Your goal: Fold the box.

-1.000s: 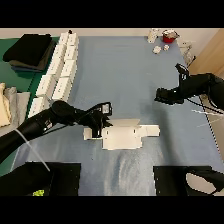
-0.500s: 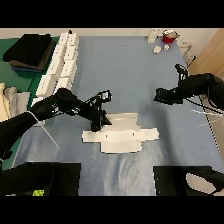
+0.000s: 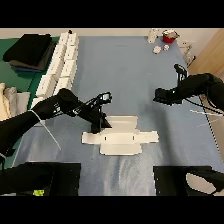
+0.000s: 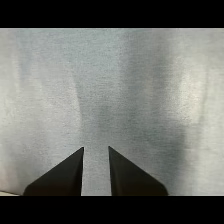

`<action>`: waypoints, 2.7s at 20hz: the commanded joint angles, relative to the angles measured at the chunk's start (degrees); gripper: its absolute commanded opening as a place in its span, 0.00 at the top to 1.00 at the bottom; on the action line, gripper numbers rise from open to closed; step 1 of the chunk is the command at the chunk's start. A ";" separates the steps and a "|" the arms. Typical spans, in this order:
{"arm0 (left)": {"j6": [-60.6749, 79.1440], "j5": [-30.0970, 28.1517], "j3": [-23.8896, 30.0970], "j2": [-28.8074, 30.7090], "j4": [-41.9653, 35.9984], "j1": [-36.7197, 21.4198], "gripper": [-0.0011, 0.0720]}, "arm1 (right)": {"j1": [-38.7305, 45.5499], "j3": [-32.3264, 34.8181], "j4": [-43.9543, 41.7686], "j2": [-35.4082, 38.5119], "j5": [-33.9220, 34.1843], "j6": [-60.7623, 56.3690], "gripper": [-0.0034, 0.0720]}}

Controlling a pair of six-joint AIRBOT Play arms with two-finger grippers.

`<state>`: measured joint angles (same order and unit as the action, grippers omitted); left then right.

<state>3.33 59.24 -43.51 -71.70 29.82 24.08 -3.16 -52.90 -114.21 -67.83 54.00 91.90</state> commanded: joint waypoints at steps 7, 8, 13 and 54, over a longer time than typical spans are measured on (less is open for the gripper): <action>0.52 -0.42 2.08 -0.04 0.20 0.55 0.97 | -0.07 0.02 0.02 -0.02 0.37 0.07 0.66; 0.50 -0.79 2.08 0.00 0.17 0.48 0.97 | -0.07 0.02 0.00 -0.02 0.81 0.07 0.66; 0.48 -1.03 2.08 0.00 0.20 0.48 0.97 | -0.07 0.00 -0.07 0.00 4.96 0.04 0.70; 0.48 -2.25 2.08 0.00 0.17 0.55 0.97 | -55.89 21.66 33.16 18.88 -4.46 -5.46 0.03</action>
<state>3.81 56.99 -41.43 -71.66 30.00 24.60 -59.00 -29.78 -82.74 -49.67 47.29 92.12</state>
